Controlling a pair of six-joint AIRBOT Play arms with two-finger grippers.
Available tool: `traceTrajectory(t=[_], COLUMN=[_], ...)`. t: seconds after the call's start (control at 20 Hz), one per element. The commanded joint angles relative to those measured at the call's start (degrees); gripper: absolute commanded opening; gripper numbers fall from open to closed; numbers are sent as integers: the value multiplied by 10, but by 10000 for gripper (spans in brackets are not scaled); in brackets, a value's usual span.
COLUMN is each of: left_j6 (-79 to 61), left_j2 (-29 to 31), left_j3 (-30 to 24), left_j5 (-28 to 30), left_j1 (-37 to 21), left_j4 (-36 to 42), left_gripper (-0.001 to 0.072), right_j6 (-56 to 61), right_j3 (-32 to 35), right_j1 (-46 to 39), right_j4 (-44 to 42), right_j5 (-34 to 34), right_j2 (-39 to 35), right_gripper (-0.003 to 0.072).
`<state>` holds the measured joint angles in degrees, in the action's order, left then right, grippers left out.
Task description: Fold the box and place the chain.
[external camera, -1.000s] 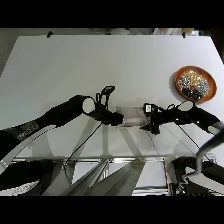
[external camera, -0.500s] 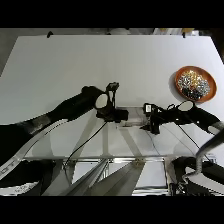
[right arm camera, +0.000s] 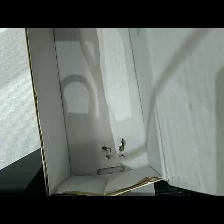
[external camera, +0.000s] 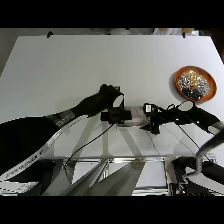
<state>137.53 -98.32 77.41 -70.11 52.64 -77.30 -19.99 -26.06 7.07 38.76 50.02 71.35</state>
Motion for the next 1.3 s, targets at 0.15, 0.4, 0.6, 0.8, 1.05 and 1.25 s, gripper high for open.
traceTrajectory(t=[0.15,0.4,0.6,0.8,1.05,1.25], left_j6=[42,42,36,-4,-4,-4], left_j2=[-13,-16,-16,-16,-16,-23], left_j3=[4,4,4,20,25,25], left_j5=[17,17,17,-7,-33,-34], left_j1=[8,10,10,8,5,6], left_j4=[-22,-27,-31,-38,-49,-47], left_gripper=[113,1,45,238,155,130], right_j6=[0,0,0,0,0,0], right_j3=[0,0,0,0,0,0], right_j1=[0,0,0,0,0,0], right_j4=[0,0,0,0,0,0], right_j5=[0,0,0,0,0,0], right_j2=[0,0,0,0,0,0], right_gripper=[459,459,459,459,459,459])
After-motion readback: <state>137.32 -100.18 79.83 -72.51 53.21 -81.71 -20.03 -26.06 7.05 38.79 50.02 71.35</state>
